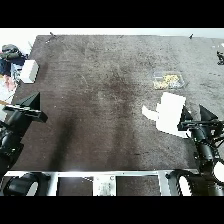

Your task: Fold the box and place the chain.

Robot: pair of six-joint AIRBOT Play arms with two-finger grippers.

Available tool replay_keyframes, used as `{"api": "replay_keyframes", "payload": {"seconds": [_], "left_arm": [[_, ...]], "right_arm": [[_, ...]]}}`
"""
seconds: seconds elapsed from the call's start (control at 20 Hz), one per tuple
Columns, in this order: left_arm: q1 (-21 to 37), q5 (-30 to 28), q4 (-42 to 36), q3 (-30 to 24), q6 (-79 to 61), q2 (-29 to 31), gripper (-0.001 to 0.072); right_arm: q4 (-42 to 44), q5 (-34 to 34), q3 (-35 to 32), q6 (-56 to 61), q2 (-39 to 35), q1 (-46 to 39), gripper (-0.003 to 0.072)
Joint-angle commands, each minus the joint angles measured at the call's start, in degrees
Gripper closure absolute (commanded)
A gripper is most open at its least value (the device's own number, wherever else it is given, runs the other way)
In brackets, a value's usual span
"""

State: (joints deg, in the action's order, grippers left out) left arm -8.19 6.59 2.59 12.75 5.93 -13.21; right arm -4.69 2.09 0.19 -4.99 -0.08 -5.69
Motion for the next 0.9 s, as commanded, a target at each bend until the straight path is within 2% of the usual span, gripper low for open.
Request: {"api": "replay_keyframes", "payload": {"seconds": [0.0, 0.3, 0.4, 0.5, 0.65, 0.75, 0.85], "left_arm": [[0.0, 0.0, 0.0, 0.0, 0.0, 0.0, 0.0697], [0.0, 0.0, 0.0, 0.0, 0.0, 0.0, 0.0697], [0.0, 0.0, 0.0, 0.0, 0.0, 0.0, 0.0697], [0.0, 0.0, 0.0, 0.0, 0.0, 0.0, 0.0697], [0.0, 0.0, 0.0, 0.0, 0.0, 0.0, 0.0697], [0.0, 0.0, 0.0, 0.0, 0.0, 0.0, 0.0697], [0.0, 0.0, 0.0, 0.0, 0.0, 0.0, 0.0697]], "right_arm": [[0.0, 0.0, 0.0, 0.0, 0.0, 0.1, 0.0093], [0.0, 0.0, 0.8, 1.4, 0.0, 0.1, 0.0093], [0.0, -0.9, 3.0, 2.1, 0.2, 0.0, 0.0093], [0.0, -3.5, 6.3, 6.4, 3.5, 0.0, 0.0093], [0.0, -4.1, 13.2, 12.2, 15.9, 0.0, 0.0093], [0.0, -3.6, 18.8, 16.0, 27.1, -0.2, 0.0093], [0.0, 2.1, 24.9, 20.9, 38.9, -3.2, 0.0093]]}}
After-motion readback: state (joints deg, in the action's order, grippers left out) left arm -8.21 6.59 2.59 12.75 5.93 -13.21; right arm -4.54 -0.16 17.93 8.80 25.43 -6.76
